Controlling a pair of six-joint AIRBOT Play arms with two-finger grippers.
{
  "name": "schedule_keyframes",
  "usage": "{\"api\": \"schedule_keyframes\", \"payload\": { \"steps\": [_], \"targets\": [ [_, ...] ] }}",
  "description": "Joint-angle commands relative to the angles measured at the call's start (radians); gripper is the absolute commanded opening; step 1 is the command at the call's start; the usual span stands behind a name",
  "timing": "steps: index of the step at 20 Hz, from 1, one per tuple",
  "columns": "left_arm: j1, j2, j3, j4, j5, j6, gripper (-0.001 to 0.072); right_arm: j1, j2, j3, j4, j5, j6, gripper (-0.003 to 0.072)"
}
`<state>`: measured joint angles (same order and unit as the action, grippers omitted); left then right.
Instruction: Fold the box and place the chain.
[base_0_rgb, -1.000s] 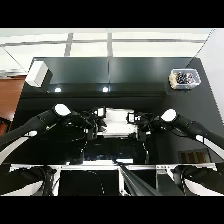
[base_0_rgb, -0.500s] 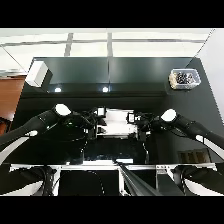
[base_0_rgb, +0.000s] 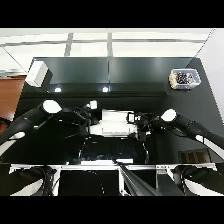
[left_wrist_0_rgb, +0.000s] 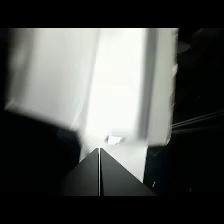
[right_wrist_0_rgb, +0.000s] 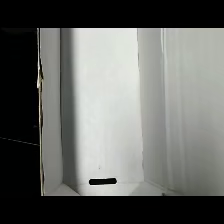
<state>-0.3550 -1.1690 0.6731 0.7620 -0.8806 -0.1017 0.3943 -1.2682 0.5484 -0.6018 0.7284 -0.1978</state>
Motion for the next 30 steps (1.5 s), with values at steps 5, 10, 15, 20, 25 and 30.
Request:
{"api": "schedule_keyframes", "payload": {
  "steps": [5,10,15,20,25,30],
  "targets": [
    [0.356,0.109,-0.010,0.113,-0.076,-0.824,0.0030,0.000,0.000,0.000,-0.001,0.000,-0.001,0.0308],
    [0.479,-0.046,-0.120,-0.069,-0.306,-1.048,0.0030,0.000,0.000,0.000,-0.001,0.000,-0.001,0.0308],
    [0.384,-0.237,-0.130,-0.240,-0.297,-0.943,0.0029,0.000,0.000,0.000,-0.001,0.000,-0.001,0.0308],
    [0.226,-0.272,-0.090,-0.243,-0.292,-0.903,0.0030,0.000,0.000,0.000,-0.001,0.000,-0.001,0.0308],
    [0.241,-0.272,-0.041,-0.244,-0.344,-0.867,0.0036,0.000,0.000,0.000,-0.001,0.000,-0.001,0.0308],
    [0.256,-0.272,-0.021,-0.214,-0.362,-0.866,0.0105,0.000,0.000,0.000,-0.001,0.000,-0.001,0.0308]
  ]
}}
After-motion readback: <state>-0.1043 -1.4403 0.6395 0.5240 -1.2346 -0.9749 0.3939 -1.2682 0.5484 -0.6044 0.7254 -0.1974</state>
